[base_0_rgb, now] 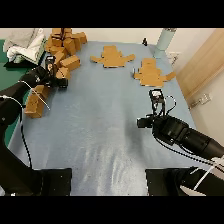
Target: Fold the box.
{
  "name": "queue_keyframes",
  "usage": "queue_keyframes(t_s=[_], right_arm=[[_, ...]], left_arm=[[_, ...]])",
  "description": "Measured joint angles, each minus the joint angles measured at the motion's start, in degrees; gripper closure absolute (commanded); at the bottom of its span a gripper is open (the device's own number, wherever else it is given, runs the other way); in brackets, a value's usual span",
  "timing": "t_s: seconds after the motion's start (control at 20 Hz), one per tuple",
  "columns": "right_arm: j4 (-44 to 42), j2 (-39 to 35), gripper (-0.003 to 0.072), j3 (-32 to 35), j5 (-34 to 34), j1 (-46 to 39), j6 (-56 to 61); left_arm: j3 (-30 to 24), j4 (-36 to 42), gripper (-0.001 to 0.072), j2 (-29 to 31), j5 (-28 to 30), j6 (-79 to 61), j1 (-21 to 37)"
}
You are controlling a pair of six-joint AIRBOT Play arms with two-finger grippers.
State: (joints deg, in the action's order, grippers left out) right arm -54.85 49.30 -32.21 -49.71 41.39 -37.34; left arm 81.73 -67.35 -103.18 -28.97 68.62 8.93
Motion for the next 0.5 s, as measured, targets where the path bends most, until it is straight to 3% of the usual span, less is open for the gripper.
queue_keyframes(t_s=[0.35, 0.4, 0.45, 0.5], right_arm=[[0.00, 0.00, 0.0680, 0.00, 0.02, 0.00, 0.02], [0.00, 0.00, 0.0680, 0.00, 0.00, 0.00, 0.02], [0.00, 0.00, 0.0680, 0.00, 0.00, 0.00, 0.02], [0.00, 0.00, 0.0681, 0.00, 0.00, 0.00, 0.02]], left_arm=[[0.28, -0.33, 0.0262, -0.98, 2.08, 0.20, 0.00], [0.28, -0.33, 0.0103, -0.98, 2.10, 0.22, 0.00], [0.28, -0.33, 0.0006, -1.01, 2.12, 0.24, 0.00], [0.28, -0.35, 0.0006, -1.03, 2.05, 0.42, 0.00]])
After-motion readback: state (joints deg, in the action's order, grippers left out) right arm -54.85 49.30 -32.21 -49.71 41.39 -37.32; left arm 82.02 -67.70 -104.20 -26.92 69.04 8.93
